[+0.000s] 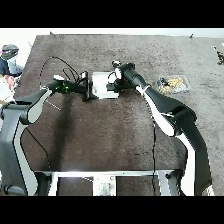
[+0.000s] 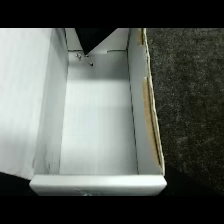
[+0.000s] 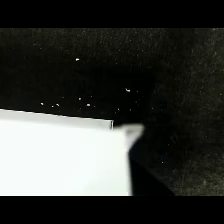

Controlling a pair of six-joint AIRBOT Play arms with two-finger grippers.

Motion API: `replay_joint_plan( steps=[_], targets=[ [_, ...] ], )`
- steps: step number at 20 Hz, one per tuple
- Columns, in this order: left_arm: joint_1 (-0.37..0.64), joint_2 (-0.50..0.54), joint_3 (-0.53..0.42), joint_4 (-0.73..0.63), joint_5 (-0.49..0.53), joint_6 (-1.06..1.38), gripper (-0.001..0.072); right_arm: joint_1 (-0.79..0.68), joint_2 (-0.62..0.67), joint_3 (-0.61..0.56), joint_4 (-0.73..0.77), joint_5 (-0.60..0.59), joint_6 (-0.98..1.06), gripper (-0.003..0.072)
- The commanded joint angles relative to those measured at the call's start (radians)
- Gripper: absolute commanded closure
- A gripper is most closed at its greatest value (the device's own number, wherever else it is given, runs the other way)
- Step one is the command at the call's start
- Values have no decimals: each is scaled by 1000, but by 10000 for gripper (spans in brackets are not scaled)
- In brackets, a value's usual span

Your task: Fold the box and place the chain.

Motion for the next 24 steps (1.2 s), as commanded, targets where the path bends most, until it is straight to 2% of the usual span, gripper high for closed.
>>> replay_joint_plan(
  steps=[1,3,4,5,6,12,24],
  targets=[
    [0,0,1,2,0,3,434,4,-8,-1,-36,10,13,674],
    [0,0,1,2,0,3,434,5,-7,-1,-43,16,17,673],
    [0,0,1,2,0,3,434,5,-5,-1,-40,16,18,615],
    [0,0,1,2,0,3,434,5,0,-1,-39,16,33,490],
    [0,0,1,2,0,3,434,5,8,-1,-35,16,35,443],
    [0,0,1,2,0,3,434,5,72,-1,18,24,5,440],
    [0,0,1,2,0,3,434,1,61,-2,50,32,-37,440]
  ],
)
